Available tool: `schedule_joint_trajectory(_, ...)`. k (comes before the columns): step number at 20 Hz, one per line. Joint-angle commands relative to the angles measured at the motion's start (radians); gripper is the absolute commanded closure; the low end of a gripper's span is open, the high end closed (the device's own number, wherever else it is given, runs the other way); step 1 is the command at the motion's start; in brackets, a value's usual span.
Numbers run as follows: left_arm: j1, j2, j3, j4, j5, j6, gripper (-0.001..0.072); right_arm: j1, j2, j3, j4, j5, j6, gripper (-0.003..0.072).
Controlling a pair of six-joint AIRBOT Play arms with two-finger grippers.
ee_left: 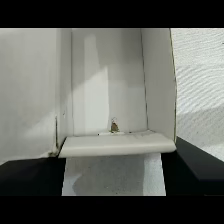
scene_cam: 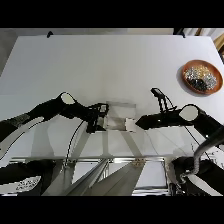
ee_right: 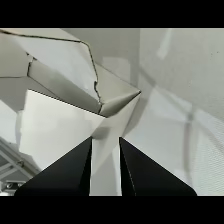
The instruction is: Fold the box and place the chain.
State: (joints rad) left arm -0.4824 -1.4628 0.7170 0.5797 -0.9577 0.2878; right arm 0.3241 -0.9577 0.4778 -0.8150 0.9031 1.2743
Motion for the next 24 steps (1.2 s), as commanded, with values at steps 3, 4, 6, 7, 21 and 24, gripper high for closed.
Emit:
schedule_joint_trajectory(3, 0.0, 0.0, 0.0, 0.0, 0.0, 0.0, 0.0497, 0.004, 0.002, 0.008, 0.0, 0.062, 0.012, 0.0474)
schedule_joint_trajectory(4, 0.0, 0.0, 0.0, 0.0, 0.0, 0.0, 0.0497, 0.015, 0.002, 0.008, 0.0, 0.062, 0.013, 0.0395)
schedule_joint_trajectory(6, 0.0, 0.0, 0.0, 0.0, 0.0, 0.0, 0.0497, 0.05, 0.001, 0.008, 0.0, 0.051, 0.03, 0.0339)
schedule_joint_trajectory(7, 0.001, 0.0, 0.0, 0.0, 0.0, 0.0, 0.0497, 0.062, 0.0, 0.008, 0.0, 0.035, 0.039, 0.0339)
schedule_joint_trajectory(21, 0.001, 0.0, 0.0, 0.0, 0.0, 0.0, 0.0497, 0.2, -0.023, 0.075, -0.288, -0.075, 0.458, 0.034)
schedule_joint_trajectory(24, 0.001, 0.0, 0.0, 0.0, 0.0, 0.0, 0.0497, 0.243, -0.071, 0.111, -0.308, -0.042, 0.51, 0.034)
